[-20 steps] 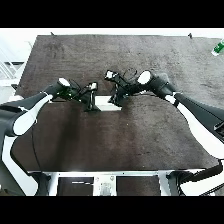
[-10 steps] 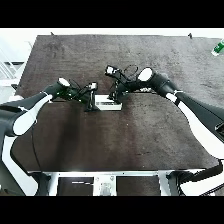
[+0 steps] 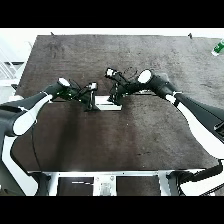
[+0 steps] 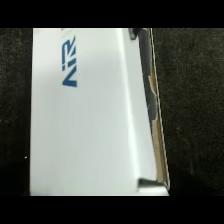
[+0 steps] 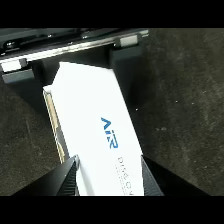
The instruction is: Fold the box and place the chain.
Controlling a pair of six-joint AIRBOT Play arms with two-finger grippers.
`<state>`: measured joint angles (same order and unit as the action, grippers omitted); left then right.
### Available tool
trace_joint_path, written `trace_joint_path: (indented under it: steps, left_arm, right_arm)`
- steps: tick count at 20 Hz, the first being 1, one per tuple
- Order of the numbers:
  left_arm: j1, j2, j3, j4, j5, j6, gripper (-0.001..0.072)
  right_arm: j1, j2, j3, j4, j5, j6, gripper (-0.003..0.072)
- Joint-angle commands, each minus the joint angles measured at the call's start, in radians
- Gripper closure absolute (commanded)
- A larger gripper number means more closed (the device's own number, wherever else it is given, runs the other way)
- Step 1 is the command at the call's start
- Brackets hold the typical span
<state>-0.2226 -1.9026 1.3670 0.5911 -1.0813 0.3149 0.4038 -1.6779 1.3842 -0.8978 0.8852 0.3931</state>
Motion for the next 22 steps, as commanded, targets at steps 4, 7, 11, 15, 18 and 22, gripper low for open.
trace_joint_path:
  steps: [4, 7, 11, 15, 18, 22]
  left_arm:
    - [0.000, 0.000, 0.000, 0.000, 0.000, -0.001, 0.0244]
    - [0.000, 0.000, 0.000, 0.000, 0.000, -0.001, 0.0244]
    - [0.000, 0.000, 0.000, 0.000, 0.000, -0.001, 0.0244]
    - [0.000, 0.000, 0.000, 0.000, 0.000, -0.001, 0.0244]
    - [0.000, 0.000, 0.000, 0.000, 0.000, -0.001, 0.0244]
    - [0.000, 0.000, 0.000, 0.000, 0.000, -0.001, 0.0244]
  right_arm:
    - [-0.001, 0.000, -0.032, -0.001, 0.001, 0.000, 0.0249]
    - [0.001, 0.000, -0.034, 0.000, 0.002, 0.000, 0.0249]
    - [0.006, 0.000, -0.057, 0.049, 0.013, -0.001, 0.0249]
    - [0.006, 0.000, -0.090, 0.079, 0.032, -0.012, 0.0171]
    - [0.005, 0.000, -0.095, 0.079, 0.031, -0.012, 0.0163]
    - [0.005, 0.005, -0.074, 0.088, 0.032, -0.012, 0.0163]
